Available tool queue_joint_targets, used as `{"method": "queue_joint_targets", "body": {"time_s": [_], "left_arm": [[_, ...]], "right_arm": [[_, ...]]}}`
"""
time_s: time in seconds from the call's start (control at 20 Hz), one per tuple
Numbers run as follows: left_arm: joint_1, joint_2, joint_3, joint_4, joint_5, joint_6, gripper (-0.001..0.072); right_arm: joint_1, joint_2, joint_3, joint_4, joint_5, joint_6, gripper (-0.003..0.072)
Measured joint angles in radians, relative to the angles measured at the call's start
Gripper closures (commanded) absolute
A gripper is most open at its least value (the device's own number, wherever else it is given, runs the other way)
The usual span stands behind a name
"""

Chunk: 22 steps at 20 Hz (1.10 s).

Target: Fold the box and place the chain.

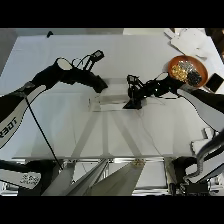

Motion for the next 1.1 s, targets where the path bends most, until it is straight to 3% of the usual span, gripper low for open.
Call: {"method": "queue_joint_targets", "body": {"time_s": [0.45,0.9,0.95,1.0,1.05,1.1], "left_arm": [[0.008,-0.064,0.001,-0.018,-0.036,-0.049,0.0704],[0.060,0.106,0.002,-0.045,-0.238,-0.031,0.0698],[0.072,0.136,0.002,-0.038,-0.264,-0.025,0.0671],[0.083,0.165,0.002,-0.016,-0.294,-0.021,0.0560],[0.090,0.190,0.002,0.013,-0.317,-0.014,0.0402],[0.095,0.214,0.002,0.060,-0.337,-0.007,0.0312]], "right_arm": [[0.000,0.000,0.000,0.000,0.000,0.000,0.0297],[0.000,0.000,0.000,0.000,0.000,0.000,0.0297],[0.000,0.000,0.000,0.000,0.000,0.000,0.0297],[0.000,0.000,0.000,0.000,0.000,0.000,0.0297],[0.000,0.000,0.000,0.000,0.000,0.000,0.0297],[0.000,0.000,0.000,0.000,0.000,0.000,0.0297]]}}
